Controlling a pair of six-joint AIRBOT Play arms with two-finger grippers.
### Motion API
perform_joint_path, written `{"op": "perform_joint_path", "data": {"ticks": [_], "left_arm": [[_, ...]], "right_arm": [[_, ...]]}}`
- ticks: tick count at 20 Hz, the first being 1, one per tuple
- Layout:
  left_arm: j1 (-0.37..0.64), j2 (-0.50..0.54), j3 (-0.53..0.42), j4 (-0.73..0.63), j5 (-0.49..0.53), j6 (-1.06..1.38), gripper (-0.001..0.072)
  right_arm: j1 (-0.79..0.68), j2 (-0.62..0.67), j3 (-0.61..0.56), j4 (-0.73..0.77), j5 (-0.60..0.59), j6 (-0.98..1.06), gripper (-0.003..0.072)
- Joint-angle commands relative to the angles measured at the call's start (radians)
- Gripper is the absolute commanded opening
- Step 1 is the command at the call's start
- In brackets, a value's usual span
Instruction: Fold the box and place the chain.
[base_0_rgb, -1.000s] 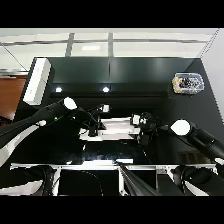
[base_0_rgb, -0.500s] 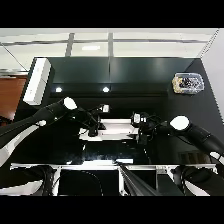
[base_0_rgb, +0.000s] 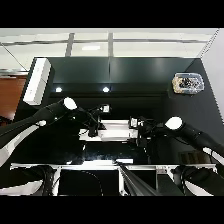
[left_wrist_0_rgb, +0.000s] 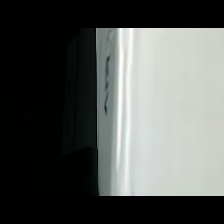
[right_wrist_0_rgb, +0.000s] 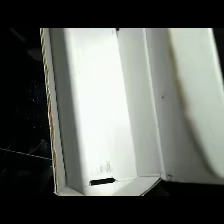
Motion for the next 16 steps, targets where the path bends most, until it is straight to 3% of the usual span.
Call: {"op": "perform_joint_path", "data": {"ticks": [1, 16], "left_arm": [[0.0, 0.0, 0.0, -0.001, 0.003, 0.0, 0.0026], [0.0, 0.0, 0.0, -0.001, 0.003, 0.0, 0.0026]], "right_arm": [[0.001, -0.028, 0.0, -0.001, -0.019, -0.011, 0.0612], [0.066, -0.037, 0.0, -0.06, -0.057, -0.019, 0.0612]]}}
